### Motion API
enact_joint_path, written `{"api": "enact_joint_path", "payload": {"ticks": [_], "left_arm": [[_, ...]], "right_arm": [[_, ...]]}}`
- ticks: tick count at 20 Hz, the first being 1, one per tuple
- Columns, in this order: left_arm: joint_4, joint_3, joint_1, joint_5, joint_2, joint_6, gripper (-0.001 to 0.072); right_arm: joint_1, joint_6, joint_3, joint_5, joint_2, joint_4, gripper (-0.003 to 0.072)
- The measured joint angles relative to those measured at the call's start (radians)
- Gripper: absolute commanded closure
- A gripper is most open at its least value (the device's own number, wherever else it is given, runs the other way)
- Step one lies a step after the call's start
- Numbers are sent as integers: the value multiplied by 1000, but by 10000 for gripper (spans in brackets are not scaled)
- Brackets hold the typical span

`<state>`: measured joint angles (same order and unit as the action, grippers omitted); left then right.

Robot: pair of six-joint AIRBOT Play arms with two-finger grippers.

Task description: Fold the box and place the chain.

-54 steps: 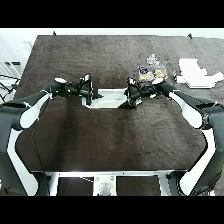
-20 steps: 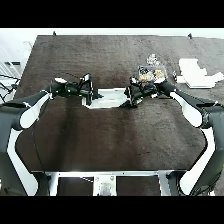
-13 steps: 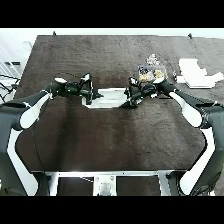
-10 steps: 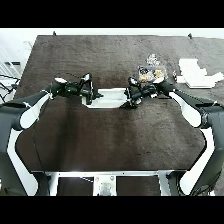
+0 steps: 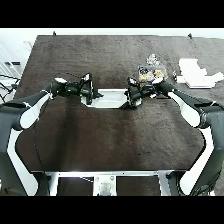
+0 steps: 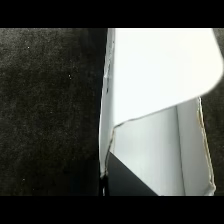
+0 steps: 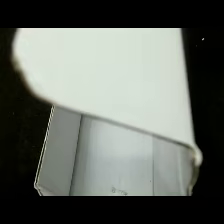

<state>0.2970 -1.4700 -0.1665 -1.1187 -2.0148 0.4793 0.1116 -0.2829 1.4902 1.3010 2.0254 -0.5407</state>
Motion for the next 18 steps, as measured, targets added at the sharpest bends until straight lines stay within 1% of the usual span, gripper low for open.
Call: {"api": "enact_joint_path", "payload": {"ticks": [18], "left_arm": [[-36, 0, 1, 6, 0, 1, 688]], "right_arm": [[3, -13, 39, -36, 0, -45, 25]]}}
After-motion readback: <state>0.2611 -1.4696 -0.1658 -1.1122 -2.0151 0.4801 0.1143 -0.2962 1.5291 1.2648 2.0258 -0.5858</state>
